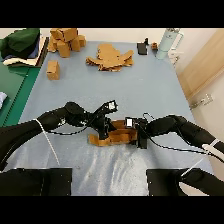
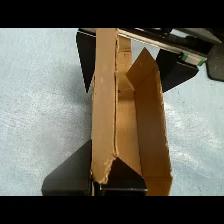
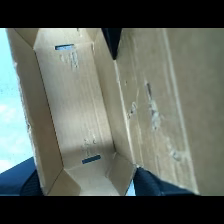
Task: Fold the box.
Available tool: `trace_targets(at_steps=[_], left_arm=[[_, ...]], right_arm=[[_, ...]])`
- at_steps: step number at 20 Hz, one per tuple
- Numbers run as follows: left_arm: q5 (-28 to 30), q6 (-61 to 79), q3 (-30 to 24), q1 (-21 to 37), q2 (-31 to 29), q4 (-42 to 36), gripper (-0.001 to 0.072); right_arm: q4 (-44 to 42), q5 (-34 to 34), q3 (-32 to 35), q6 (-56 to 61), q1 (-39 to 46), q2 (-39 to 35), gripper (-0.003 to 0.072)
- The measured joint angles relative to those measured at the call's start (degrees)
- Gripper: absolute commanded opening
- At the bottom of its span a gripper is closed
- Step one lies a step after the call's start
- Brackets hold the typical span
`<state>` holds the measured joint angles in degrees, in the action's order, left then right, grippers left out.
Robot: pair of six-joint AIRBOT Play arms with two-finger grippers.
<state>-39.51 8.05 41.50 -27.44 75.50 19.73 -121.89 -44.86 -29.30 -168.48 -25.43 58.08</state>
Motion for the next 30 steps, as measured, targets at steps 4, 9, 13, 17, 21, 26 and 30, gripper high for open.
trace_targets(at_steps=[4,9,13,17,21,26,30], left_arm=[[0.0,0.0,0.0,0.0,0.0,0.0,0.0014],[0.7,-0.6,0.0,0.0,0.0,-0.7,0.0014],[-0.4,-1.7,-0.1,0.0,-0.5,-1.3,0.0014],[-2.7,-0.3,-0.1,-0.1,-1.3,-1.1,0.0014],[-3.9,1.0,0.2,0.0,-1.8,-1.4,0.0014],[-4.3,1.6,1.0,0.0,-1.9,-1.6,0.0014],[-4.4,1.6,1.1,0.0,-1.8,-1.7,0.0014]], right_arm=[[0.0,-0.1,0.0,0.0,0.0,0.0,0.0718],[0.0,-0.1,0.0,0.0,0.0,0.0,0.0718],[0.0,-0.4,0.0,0.0,0.0,0.0,0.0719],[0.0,-0.7,0.0,0.0,0.0,-0.4,0.0718],[0.3,-0.7,0.0,0.7,0.0,-0.9,0.0718],[0.6,-0.7,0.0,1.5,0.1,-1.1,0.071],[0.6,-0.7,0.0,1.6,0.1,-1.0,0.0711]])
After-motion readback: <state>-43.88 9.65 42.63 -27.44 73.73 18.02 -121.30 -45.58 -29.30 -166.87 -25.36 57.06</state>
